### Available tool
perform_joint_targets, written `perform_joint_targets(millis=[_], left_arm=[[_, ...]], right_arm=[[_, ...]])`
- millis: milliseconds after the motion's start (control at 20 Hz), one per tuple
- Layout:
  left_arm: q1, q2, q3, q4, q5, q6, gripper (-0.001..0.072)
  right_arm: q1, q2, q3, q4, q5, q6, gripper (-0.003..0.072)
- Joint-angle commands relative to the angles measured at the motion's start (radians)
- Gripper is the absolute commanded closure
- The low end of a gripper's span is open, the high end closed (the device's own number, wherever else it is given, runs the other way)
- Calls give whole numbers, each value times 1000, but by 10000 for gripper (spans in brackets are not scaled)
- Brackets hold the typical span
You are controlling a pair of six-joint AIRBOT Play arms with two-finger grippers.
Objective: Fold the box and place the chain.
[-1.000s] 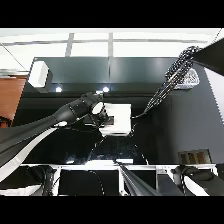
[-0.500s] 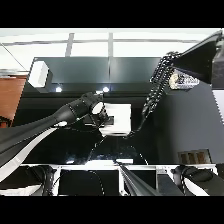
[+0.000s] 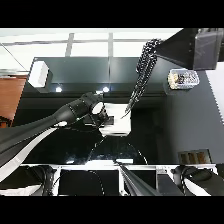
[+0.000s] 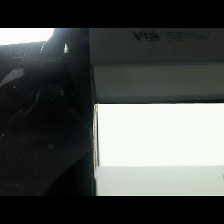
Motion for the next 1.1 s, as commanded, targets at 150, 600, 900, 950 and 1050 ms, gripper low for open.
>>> perform_joint_targets(millis=[150,600,900,950,1050], left_arm=[[0,0,1,0,0,0,685],[0,0,1,0,0,0,685],[0,0,1,0,1,0,685],[0,0,1,0,1,0,685],[0,0,1,0,1,0,685]], right_arm=[[3,-66,0,12,37,14,671],[3,-81,-2,18,59,14,671],[3,-81,-2,89,59,14,670],[3,-81,-2,92,58,16,670],[3,-81,-2,97,58,25,671]])
